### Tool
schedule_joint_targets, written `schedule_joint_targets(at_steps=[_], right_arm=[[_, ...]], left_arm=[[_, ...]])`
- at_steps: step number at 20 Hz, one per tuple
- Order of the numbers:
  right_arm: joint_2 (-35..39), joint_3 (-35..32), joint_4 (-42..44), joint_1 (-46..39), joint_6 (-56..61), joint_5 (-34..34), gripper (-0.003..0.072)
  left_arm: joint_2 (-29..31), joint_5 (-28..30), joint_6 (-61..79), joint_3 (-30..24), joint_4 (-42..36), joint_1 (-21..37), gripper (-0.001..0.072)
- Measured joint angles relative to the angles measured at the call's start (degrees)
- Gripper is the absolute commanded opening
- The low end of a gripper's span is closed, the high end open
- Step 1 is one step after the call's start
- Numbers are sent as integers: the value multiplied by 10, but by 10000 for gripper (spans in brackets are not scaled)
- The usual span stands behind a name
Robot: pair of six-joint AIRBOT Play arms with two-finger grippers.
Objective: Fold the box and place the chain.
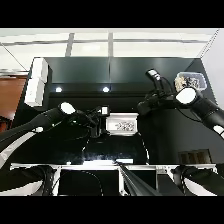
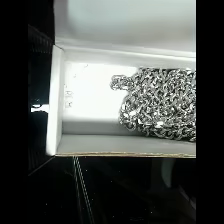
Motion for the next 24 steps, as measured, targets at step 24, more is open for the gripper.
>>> schedule_joint_targets(at_steps=[24], right_arm=[[20, -22, 2, 59, -283, 127, 497]], left_arm=[[0, 0, 0, 0, 0, 0, 409]])
